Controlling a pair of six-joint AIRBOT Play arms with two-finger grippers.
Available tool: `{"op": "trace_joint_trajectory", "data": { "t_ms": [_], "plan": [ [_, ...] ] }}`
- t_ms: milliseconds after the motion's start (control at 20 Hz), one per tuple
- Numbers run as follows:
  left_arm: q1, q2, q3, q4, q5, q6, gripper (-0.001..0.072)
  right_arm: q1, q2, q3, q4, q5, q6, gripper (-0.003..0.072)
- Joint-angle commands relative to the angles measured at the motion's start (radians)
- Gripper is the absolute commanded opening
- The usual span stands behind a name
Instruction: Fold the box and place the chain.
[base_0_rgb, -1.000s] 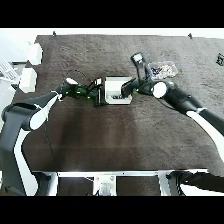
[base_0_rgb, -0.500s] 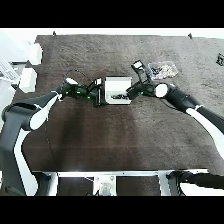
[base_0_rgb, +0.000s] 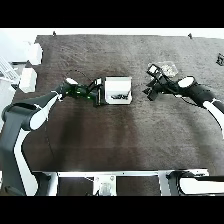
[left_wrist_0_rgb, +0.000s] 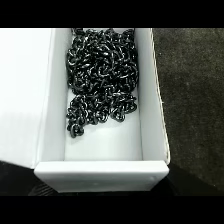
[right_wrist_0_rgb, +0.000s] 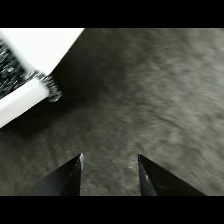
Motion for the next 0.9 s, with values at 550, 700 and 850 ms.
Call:
{"op": "trace_joint_trajectory", "data": {
  "t_ms": [550, 700, 850],
  "plan": [
    [0.0, 0.001, 0.0, 0.0, 0.0, 0.0, 0.0527, -0.065, -0.416, 0.348, 0.252, 0.445, -0.314, 0.0388],
    [0.0, 0.001, 0.0, 0.0, 0.0, 0.0, 0.0527, -0.058, -0.427, 0.349, 0.277, 0.446, -0.338, 0.0362],
    [0.0, 0.001, 0.0, 0.0, 0.0, 0.0, 0.0527, -0.034, -0.427, 0.349, 0.277, 0.456, -0.338, 0.0354]
  ]
}}
